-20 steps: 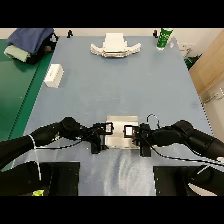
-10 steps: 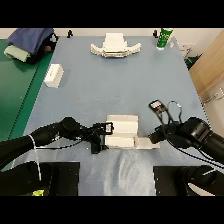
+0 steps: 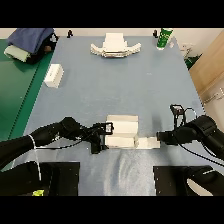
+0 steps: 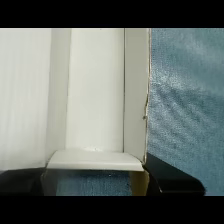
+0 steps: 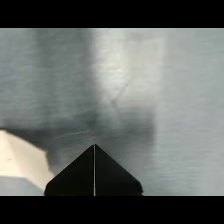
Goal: Fold the box.
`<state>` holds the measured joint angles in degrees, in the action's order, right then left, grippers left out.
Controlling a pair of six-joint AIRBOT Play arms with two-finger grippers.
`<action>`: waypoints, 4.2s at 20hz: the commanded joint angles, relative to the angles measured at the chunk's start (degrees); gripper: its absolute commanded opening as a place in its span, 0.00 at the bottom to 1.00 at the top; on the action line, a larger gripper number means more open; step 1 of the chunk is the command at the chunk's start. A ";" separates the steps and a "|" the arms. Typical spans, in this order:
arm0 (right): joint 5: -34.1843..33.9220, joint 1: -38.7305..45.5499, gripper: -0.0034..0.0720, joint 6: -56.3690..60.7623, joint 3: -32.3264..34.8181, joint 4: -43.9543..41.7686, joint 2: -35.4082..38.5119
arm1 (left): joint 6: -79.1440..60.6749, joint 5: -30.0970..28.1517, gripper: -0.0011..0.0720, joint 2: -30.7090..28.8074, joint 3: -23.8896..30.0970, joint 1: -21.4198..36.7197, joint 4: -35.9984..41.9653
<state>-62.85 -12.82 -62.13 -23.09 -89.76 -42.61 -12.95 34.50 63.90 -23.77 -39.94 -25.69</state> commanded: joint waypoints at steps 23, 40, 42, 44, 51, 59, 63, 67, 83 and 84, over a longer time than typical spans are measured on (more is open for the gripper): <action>4.13 1.95 0.43 -21.97 1.66 -31.15 5.42 | -0.02 -0.02 0.74 0.04 0.00 0.02 -0.02; 7.61 1.64 0.83 -24.94 1.14 -37.03 1.95 | -0.02 0.00 0.74 0.04 0.02 0.02 -0.02; 7.87 1.57 0.68 -25.68 0.94 -37.03 -0.39 | -0.02 0.00 0.74 0.04 0.00 0.02 -0.02; 8.98 -0.61 0.67 -26.47 -0.37 -36.94 -1.38 | -0.02 0.00 0.74 0.04 0.02 0.02 -0.02; 9.11 -13.79 0.67 -9.64 -10.75 -20.22 -7.10 | -0.02 0.00 0.74 0.04 0.02 0.02 -0.02; 6.36 -22.40 0.67 3.78 -14.99 -8.76 -16.98 | -0.02 0.00 0.74 0.04 0.00 0.02 -0.02; 7.28 -24.41 0.67 7.41 -15.23 -6.86 -18.99 | -0.02 0.00 0.74 0.04 0.02 0.02 0.00; 7.28 -25.59 0.67 14.14 -16.22 -4.24 -20.46 | -0.02 0.00 0.74 0.04 0.00 0.02 -0.02; 0.55 -30.51 0.50 32.74 -20.59 4.72 -27.30 | -0.02 0.02 0.74 0.04 0.00 0.02 -0.02; 0.39 -30.51 0.50 32.74 -20.59 4.72 -27.43 | -0.02 0.02 0.74 0.04 0.00 0.02 -0.02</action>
<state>-61.23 -43.11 -30.39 -43.42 -85.86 -69.04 -12.95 34.52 63.90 -23.77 -39.94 -25.69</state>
